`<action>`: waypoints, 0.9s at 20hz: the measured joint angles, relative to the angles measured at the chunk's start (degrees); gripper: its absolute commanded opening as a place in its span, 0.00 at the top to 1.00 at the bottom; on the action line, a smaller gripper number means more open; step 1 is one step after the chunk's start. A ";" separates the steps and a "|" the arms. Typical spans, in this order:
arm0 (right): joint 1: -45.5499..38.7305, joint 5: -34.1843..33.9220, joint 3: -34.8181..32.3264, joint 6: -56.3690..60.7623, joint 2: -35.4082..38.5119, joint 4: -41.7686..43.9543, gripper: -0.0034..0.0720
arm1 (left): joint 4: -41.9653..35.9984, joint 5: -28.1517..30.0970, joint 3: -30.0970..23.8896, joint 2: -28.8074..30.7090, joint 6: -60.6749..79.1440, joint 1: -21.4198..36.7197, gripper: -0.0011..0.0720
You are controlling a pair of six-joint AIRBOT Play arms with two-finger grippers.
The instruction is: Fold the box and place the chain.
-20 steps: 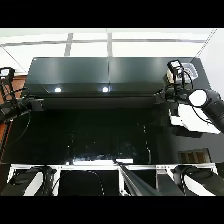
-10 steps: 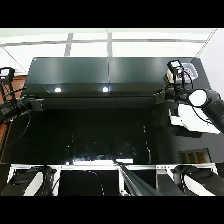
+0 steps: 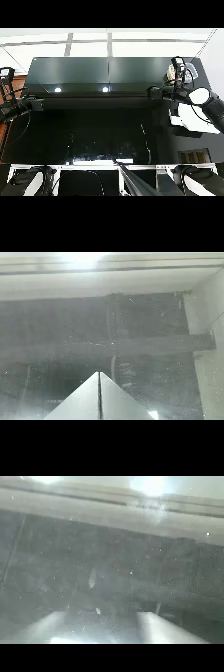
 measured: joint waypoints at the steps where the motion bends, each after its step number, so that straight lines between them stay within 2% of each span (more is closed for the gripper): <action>1: -0.98 0.02 0.33 0.57 0.00 -1.05 0.00 | -0.07 0.11 0.00 -0.02 -0.02 0.00 0.94; 3: -5.01 0.76 1.66 3.52 0.00 -5.46 0.00 | -0.50 0.94 0.00 0.00 -0.13 0.00 0.94; 5: -12.81 2.51 3.93 7.02 0.00 -11.19 0.00 | -0.74 2.32 0.00 -0.02 -0.13 0.00 0.94; 9: -34.01 5.92 8.46 10.27 -0.57 -19.47 0.00 | -0.98 6.45 -0.02 0.00 -0.13 0.00 0.94; 13: -54.25 11.98 12.61 10.14 -4.90 -22.36 0.00 | -1.40 11.43 -0.02 -0.02 -0.20 0.00 0.93; 14: -57.37 13.81 13.57 8.55 -6.54 -22.38 0.00 | -2.05 12.20 -0.02 -0.13 -0.48 0.00 0.71; 15: -59.69 15.74 14.69 6.19 -8.37 -21.84 0.00 | -3.06 12.74 -0.02 -0.39 -0.68 0.00 0.18; 16: -61.42 18.25 16.06 3.21 -10.67 -20.92 0.00 | -3.98 12.61 -0.04 -0.81 -0.90 -0.04 0.01; 18: -63.01 23.58 19.28 -1.77 -15.39 -19.47 0.00 | -5.44 9.57 -0.04 -2.36 -1.18 -0.24 0.01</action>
